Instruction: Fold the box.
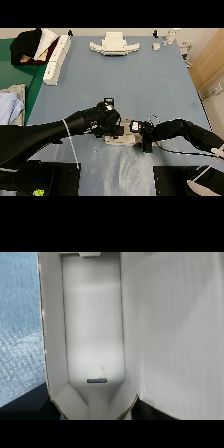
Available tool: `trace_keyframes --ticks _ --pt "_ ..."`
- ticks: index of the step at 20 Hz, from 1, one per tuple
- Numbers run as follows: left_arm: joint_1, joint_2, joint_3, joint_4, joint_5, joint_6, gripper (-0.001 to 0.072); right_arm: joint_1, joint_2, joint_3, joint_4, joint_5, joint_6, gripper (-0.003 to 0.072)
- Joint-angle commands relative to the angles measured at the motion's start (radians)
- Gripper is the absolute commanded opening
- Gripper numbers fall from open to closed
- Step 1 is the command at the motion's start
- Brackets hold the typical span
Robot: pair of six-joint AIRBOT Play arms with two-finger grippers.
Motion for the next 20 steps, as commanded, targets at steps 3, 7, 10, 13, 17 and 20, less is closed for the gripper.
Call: trace_keyframes --ticks 3,7,10,13,17,20 --pt "0.002 0.014 -0.006 0.029 -0.017 0.016 0.0479 0.0 0.0 0.001 0.0 0.0 0.0 0.0552" --pt "0.002 -0.042 -0.007 0.002 0.01 0.028 0.0478 0.0 0.0 0.001 0.0 0.0 0.0 0.0551" --pt "-0.002 -0.071 -0.007 -0.003 0.064 0.023 0.0477 0.0 0.0 0.001 0.0 0.0 0.0 0.0552" --pt "-0.007 -0.084 -0.006 -0.001 0.059 0.021 0.0366 0.0 0.0 0.001 0.0 0.0 0.0 0.0552" --pt "-0.026 -0.085 -0.006 0.061 0.008 -0.026 0.0099 0.0 0.0 0.001 0.0 0.0 0.0 0.0552" --pt "-0.043 -0.085 -0.006 0.088 0.022 -0.058 0.0017 0.0 0.0 0.001 0.0 0.0 0.0 0.0551"
